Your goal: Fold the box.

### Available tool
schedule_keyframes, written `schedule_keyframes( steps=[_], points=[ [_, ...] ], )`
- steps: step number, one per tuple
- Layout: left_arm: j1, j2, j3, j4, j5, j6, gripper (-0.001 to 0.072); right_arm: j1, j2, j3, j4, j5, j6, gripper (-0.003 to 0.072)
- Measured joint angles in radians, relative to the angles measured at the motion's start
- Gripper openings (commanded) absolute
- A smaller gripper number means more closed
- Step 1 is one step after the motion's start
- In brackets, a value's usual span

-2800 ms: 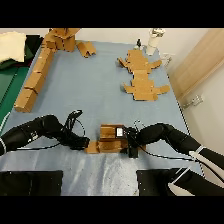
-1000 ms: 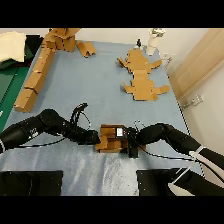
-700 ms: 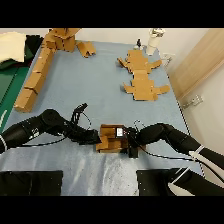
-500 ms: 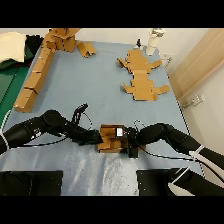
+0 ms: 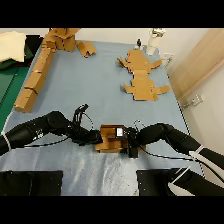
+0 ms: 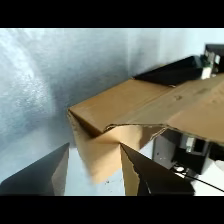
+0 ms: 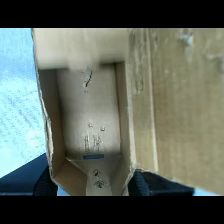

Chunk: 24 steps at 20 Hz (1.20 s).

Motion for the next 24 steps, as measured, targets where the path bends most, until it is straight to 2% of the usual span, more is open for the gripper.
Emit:
schedule_keyframes(
  steps=[6, 12, 18, 24],
  points=[
    [-0.097, -0.001, 0.049, 0.181, 0.022, -0.176, 0.0499, 0.0, 0.0, 0.0, 0.0, 0.0, 0.0, 0.0504],
    [-0.167, -0.016, 0.079, 0.281, 0.031, -0.303, 0.0499, 0.0, 0.0, 0.0, 0.0, 0.0, 0.0, 0.0504],
    [-0.242, -0.087, 0.159, 0.438, 0.003, -0.486, 0.0498, 0.0, 0.0, 0.0, 0.0, 0.0, 0.0, 0.0504],
    [-0.261, -0.174, 0.219, 0.499, -0.042, -0.636, 0.0498, 0.0, 0.0, 0.0, 0.0, 0.0, 0.0, 0.0504]
  ],
)
